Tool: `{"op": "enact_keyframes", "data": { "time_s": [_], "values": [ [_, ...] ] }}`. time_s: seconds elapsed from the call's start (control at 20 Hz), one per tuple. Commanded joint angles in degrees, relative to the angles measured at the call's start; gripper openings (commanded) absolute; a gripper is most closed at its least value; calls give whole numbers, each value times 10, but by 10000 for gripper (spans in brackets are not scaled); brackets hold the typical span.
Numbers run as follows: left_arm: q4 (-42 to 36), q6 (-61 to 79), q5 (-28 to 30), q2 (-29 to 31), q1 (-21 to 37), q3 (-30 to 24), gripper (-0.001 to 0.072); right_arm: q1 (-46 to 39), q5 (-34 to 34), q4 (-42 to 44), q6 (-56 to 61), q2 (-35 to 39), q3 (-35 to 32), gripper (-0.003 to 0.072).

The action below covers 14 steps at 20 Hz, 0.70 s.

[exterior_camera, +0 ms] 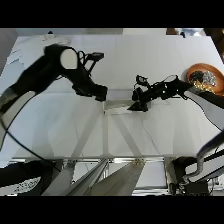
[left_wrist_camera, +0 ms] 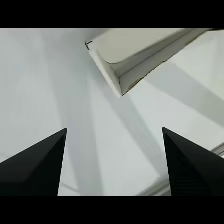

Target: Fold the box and place the chain.

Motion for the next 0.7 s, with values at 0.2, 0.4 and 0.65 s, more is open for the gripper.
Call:
{"op": "enact_keyframes", "data": {
  "time_s": [0.2, 0.4, 0.65],
  "values": [
    [-47, 280, 90, 78, 77, -102, 631, 0, 0, 0, 0, 0, 0, 405],
    [-135, 461, 130, 78, 132, -193, 632, 0, 0, 0, 0, 0, 0, 405],
    [-286, 683, 165, 74, 209, -288, 632, 0, 0, 0, 0, 0, 0, 405]
  ]
}}
